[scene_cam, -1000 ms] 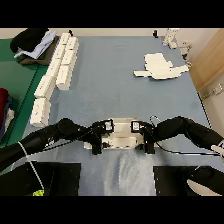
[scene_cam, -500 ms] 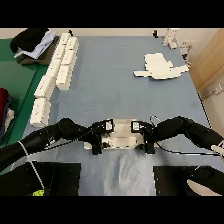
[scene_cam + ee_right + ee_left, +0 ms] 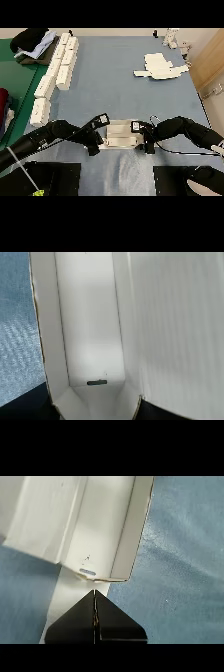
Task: Fold the box.
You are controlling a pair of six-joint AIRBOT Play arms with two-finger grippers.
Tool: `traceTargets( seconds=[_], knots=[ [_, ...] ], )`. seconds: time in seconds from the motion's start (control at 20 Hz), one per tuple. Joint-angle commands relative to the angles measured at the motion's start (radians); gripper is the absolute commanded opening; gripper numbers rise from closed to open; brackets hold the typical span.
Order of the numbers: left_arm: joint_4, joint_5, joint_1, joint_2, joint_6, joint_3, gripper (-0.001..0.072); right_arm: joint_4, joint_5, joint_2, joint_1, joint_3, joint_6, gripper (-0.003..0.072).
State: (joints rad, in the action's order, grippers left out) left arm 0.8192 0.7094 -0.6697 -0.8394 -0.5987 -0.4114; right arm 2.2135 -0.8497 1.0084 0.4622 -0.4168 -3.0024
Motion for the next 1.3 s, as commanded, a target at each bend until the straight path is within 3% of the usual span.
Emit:
traceTargets(
  seconds=[0.0, 0.2, 0.35, 0.45, 0.7, 0.9, 1.25],
  knots=[
    [0.183, 0.07, 0.059, 0.135, -0.418, -0.001, 0.0017, 0.0, 0.0, 0.0, 0.001, 0.0, 0.0, 0.0523],
    [0.327, 0.172, 0.249, 0.261, -0.878, -0.001, 0.0017, 0.0, 0.0, 0.0, 0.001, 0.0, 0.0, 0.0523],
    [0.311, 0.327, 0.436, 0.228, -0.992, 0.005, 0.0017, 0.0, 0.0, 0.0, 0.001, 0.0, 0.0, 0.0523],
    [0.246, 0.367, 0.511, 0.191, -0.987, 0.019, 0.0017, 0.0, 0.0, 0.0, 0.001, 0.0, 0.0, 0.0524],
    [0.167, 0.314, 0.526, 0.099, -0.962, 0.062, 0.0016, 0.0, 0.0, 0.0, 0.001, 0.0, 0.0, 0.0523],
    [-0.086, 0.298, 0.525, 0.015, -0.756, 0.093, 0.0016, 0.0, 0.0, 0.0, 0.001, 0.0, 0.0, 0.0523],
    [-0.115, 0.273, 0.496, -0.001, -0.737, 0.123, 0.0015, 0.0, 0.0, 0.0, 0.001, 0.0, 0.0, 0.0523]
  ],
)
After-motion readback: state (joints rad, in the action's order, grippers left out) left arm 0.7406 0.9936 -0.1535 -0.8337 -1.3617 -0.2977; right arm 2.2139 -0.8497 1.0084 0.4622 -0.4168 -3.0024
